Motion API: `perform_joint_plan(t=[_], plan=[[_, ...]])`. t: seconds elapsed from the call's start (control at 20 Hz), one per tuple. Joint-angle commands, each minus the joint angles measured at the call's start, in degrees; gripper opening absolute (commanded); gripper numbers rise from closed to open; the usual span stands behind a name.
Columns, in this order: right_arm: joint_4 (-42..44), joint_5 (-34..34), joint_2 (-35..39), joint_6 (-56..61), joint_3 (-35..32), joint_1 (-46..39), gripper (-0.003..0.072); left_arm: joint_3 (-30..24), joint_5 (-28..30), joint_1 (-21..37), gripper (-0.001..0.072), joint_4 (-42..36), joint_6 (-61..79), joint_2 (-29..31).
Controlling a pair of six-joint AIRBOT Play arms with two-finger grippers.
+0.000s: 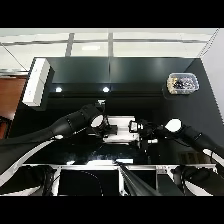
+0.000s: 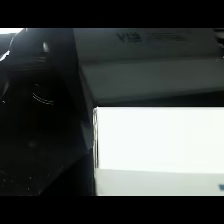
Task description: Fold the box and place the chain.
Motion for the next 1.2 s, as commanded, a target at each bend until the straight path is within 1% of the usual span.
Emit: perform_joint_plan(t=[0.0, 0.2, 0.35, 0.45, 0.75, 0.9, 1.15], plan=[[-2.69, 1.01, 2.21, 0.20, 0.63, -0.13, 0.0622, 0.00, -1.62, 0.07, 0.0026, 1.73, -0.04, -0.02], [-8.04, 2.25, 5.27, 2.01, 0.70, -2.12, 0.0622, 0.00, -2.93, 0.07, 0.0026, 3.23, 0.28, 0.02], [-8.66, 3.56, 5.60, 2.49, 0.70, -4.17, 0.0622, 0.00, -4.15, 0.04, 0.0025, 4.85, 0.35, 0.00], [-8.59, 3.52, 5.57, 2.40, 0.70, -4.24, 0.0622, 0.00, -5.05, 0.04, 0.0025, 6.27, 0.33, 0.00], [-7.78, 3.63, 4.85, 2.03, 0.63, -1.77, 0.0621, 0.00, -3.80, 0.04, 0.0026, 5.81, 0.33, 0.00], [-7.78, 5.09, 4.83, 2.05, 0.61, -1.60, 0.0621, 0.00, -3.69, 0.04, 0.0026, 5.81, 0.33, 0.00], [-3.04, 4.90, 4.79, 2.03, 0.52, -1.25, 0.0619, 0.00, -3.69, 0.04, 0.0027, 5.79, 0.33, 0.00]])
